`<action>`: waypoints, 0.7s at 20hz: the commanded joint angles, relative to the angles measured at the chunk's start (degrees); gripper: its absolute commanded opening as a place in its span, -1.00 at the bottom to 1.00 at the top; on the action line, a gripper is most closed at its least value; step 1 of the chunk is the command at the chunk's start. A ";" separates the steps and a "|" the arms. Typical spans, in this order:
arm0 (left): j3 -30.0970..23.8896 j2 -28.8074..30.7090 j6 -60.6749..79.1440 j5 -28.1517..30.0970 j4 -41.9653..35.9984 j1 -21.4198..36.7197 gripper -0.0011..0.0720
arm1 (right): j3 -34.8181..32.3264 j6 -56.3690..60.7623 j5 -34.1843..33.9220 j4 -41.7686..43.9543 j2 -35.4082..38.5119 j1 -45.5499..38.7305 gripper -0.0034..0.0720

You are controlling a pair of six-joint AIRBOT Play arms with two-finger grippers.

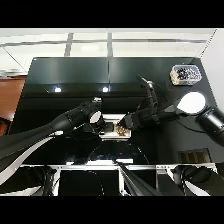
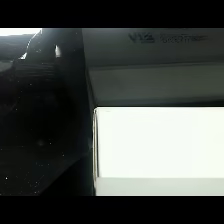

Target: Fold the box and place the chain.

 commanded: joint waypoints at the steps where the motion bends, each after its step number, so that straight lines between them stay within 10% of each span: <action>1: -0.02 0.02 0.02 0.00 0.00 0.04 -0.90 | -4.28 0.46 -9.44 -1.49 0.00 1.11 -0.88; 14: -0.02 0.02 0.00 0.00 0.02 0.04 -0.90 | -5.70 1.07 -8.87 -2.86 -0.09 1.22 -0.87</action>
